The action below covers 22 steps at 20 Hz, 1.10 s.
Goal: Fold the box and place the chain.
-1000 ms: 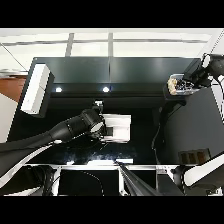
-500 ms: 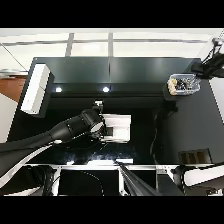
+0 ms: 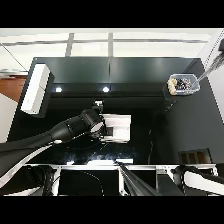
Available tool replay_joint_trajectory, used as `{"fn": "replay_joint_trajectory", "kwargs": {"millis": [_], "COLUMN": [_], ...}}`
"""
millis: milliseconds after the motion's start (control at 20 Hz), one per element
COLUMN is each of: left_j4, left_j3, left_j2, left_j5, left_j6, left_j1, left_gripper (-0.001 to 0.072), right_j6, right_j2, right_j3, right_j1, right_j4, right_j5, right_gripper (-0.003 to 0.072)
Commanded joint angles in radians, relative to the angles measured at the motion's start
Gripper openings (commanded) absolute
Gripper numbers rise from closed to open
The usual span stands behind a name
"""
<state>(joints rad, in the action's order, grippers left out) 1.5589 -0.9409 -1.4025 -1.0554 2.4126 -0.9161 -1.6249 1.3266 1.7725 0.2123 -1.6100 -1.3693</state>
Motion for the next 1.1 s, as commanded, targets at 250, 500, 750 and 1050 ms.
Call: {"fn": "replay_joint_trajectory", "kwargs": {"millis": [250, 500, 750, 1050], "left_j4": [0.0, 0.0, 0.0, 0.0], "left_j3": [0.0, 0.0, 0.0, 0.0], "left_j2": [0.0, 0.0, 0.0, 0.0], "left_j5": [0.0, 0.0, 0.0, 0.0], "left_j6": [0.0, 0.0, 0.0, 0.0], "left_j1": [0.001, 0.001, 0.001, 0.001], "left_gripper": [0.0032, 0.0032, 0.0032, 0.0032], "right_j6": [0.148, 0.294, 0.363, 0.379], "right_j2": [-0.281, -0.421, -0.428, -0.428], "right_j3": [-0.021, -0.233, -0.41, -0.562], "right_j1": [-0.017, -0.178, -0.373, -0.451], "right_j4": [0.327, 0.387, 0.507, 0.724], "right_j5": [-0.115, -0.121, -0.227, -0.218], "right_gripper": [0.004, 0.004, 0.0038, 0.0038]}}
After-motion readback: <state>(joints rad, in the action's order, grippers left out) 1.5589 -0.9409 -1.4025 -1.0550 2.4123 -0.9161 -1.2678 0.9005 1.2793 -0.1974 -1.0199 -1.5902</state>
